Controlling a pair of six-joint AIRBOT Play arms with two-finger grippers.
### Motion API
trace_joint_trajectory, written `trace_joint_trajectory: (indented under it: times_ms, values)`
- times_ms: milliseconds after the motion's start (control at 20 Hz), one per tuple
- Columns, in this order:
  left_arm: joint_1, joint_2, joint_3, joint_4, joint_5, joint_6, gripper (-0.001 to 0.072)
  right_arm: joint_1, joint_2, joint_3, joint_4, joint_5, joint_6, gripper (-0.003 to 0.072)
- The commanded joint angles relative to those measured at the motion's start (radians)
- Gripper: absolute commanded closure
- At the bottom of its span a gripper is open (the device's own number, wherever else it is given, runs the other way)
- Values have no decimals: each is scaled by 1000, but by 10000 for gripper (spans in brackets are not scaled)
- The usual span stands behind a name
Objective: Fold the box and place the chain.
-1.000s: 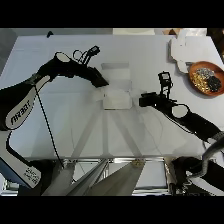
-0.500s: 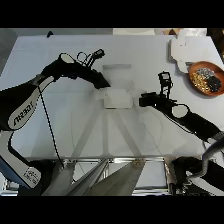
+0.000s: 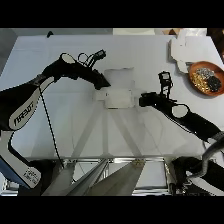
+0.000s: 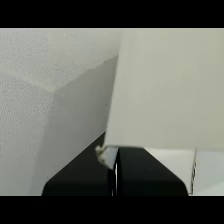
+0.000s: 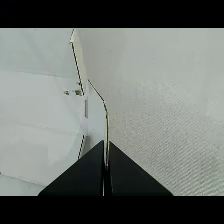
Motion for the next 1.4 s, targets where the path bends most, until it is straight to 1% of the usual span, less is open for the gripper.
trace_joint_trajectory:
  times_ms: [0,800,850,950,1000,1100,1200,1350]
  values:
    - [-1,0,1,0,-1,5,698,1,0,-1,0,1,0,676]
    - [-1,0,1,-3,-2,5,699,1,0,-1,0,-3,0,671]
    - [-1,0,1,-3,-2,5,699,1,0,-1,0,0,0,616]
    - [-1,0,1,5,-2,5,701,1,0,0,-4,-2,0,301]
    - [-1,0,1,8,-4,5,701,1,0,1,-4,-3,0,228]
    - [-1,7,1,9,-21,5,705,0,21,2,-4,-3,0,225]
    - [0,44,1,32,-48,-10,707,-16,72,2,-5,1,0,226]
    - [1,160,1,224,-102,-119,707,-96,185,2,-12,3,0,227]
